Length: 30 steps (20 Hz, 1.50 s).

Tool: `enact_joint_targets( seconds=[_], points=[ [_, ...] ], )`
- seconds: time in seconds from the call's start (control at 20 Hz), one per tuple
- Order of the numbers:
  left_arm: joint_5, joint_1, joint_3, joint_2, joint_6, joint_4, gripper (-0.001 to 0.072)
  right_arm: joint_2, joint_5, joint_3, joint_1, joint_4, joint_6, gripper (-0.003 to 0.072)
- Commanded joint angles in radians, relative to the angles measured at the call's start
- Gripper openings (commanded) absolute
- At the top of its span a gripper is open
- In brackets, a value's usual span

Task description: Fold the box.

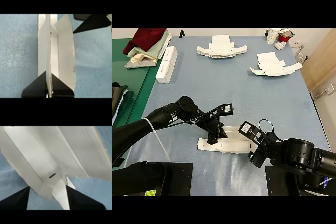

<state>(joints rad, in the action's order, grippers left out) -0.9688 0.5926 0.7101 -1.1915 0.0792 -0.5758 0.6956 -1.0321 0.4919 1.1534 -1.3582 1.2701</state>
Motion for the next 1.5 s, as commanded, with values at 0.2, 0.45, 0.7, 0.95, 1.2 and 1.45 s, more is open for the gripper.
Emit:
enact_joint_targets(
  seconds=[0.2, 0.45, 0.7, 0.95, 1.2, 1.45],
  points=[
    [0.0, 0.0, 0.0, 0.0, 0.0, 0.0, 0.0013, -0.008, -0.011, 0.005, -0.016, 0.007, 0.128, 0.072],
    [0.0, 0.0, 0.0, 0.0, 0.0, 0.0, 0.0013, -0.045, 0.089, -0.029, -0.236, -0.214, 0.552, 0.072],
    [0.0, 0.0, 0.0, 0.0, 0.0, 0.0, 0.0013, -0.048, 0.065, -0.073, -0.613, -0.718, 1.31, 0.072],
    [0.0, 0.0, 0.0, 0.0, 0.0, 0.0, 0.0013, -0.027, 0.034, -0.123, -0.747, -0.88, 1.584, 0.072],
    [0.0, 0.0, 0.0, 0.0, 0.0, 0.0, 0.0013, 0.053, 0.056, -0.121, -0.747, -0.867, 1.583, 0.072],
    [0.0, 0.0, 0.0, 0.0, 0.0, 0.0, 0.0013, 0.051, 0.03, -0.121, -0.746, -0.852, 1.573, 0.072]
  ],
)
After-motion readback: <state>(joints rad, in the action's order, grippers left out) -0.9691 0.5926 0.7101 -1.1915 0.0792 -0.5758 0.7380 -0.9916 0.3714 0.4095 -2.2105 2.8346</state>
